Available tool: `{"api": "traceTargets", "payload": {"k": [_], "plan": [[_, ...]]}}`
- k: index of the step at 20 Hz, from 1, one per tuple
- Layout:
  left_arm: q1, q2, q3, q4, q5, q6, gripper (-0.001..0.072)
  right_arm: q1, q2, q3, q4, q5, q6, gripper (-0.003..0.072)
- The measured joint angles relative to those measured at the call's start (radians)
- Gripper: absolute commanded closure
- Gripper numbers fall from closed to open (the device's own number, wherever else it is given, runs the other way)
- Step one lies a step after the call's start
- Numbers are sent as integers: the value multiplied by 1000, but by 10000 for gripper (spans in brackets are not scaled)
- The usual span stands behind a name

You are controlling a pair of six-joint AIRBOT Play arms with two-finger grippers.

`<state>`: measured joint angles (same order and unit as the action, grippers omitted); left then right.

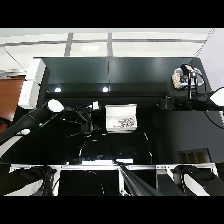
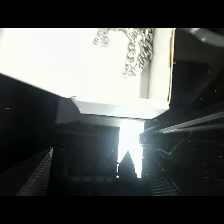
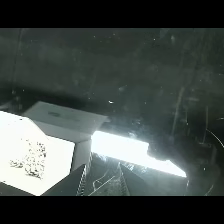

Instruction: Fold the box and place the chain.

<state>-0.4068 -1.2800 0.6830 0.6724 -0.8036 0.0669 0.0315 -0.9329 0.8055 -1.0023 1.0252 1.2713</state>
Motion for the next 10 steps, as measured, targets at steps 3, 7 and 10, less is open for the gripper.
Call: {"api": "traceTargets", "payload": {"k": [3,7,10], "plan": [[-10,-42,6,-32,-5,32,-9,0,0,0,-3,6,0,424],[-22,-92,29,-64,-16,58,-10,0,0,0,-4,10,0,424],[-32,-121,40,-81,-14,66,-9,0,0,0,-4,10,0,424]]}}
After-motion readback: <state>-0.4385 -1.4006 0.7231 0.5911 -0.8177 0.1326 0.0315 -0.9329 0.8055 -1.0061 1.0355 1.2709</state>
